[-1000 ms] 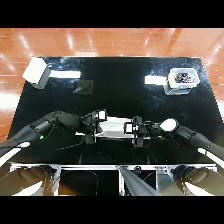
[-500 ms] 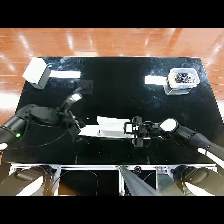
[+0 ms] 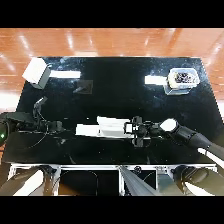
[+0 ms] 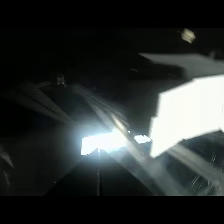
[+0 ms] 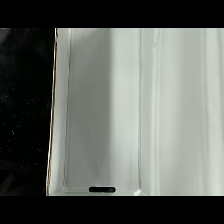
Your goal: Fold the box and place the chain.
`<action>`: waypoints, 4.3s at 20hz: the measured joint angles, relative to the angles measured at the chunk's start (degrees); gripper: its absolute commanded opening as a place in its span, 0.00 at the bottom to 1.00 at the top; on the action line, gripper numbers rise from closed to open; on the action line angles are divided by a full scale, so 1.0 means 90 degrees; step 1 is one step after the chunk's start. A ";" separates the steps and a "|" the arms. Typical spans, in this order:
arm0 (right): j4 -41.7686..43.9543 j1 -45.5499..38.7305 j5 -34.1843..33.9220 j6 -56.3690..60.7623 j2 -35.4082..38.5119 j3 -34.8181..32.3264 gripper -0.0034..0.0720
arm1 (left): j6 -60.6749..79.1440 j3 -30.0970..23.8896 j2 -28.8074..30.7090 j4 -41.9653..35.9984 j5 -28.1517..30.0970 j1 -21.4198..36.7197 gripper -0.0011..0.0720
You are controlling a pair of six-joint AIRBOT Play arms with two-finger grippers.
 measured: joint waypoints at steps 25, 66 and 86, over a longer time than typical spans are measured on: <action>0.0000 0.0000 -0.0005 0.0002 0.0000 0.0000 0.79 | 0.1668 -0.0041 -0.1843 -0.2657 0.0459 -0.1076 0.37; 0.0066 -0.0002 -0.0039 0.0015 -0.0002 0.0000 1.00 | -0.0328 0.0729 -0.0461 -0.1836 -0.0595 -0.3366 0.88; 0.0146 0.0005 -0.0170 0.0068 0.0000 0.0005 1.00 | -0.0313 0.0729 0.0138 -0.1877 -0.0860 -0.3514 0.88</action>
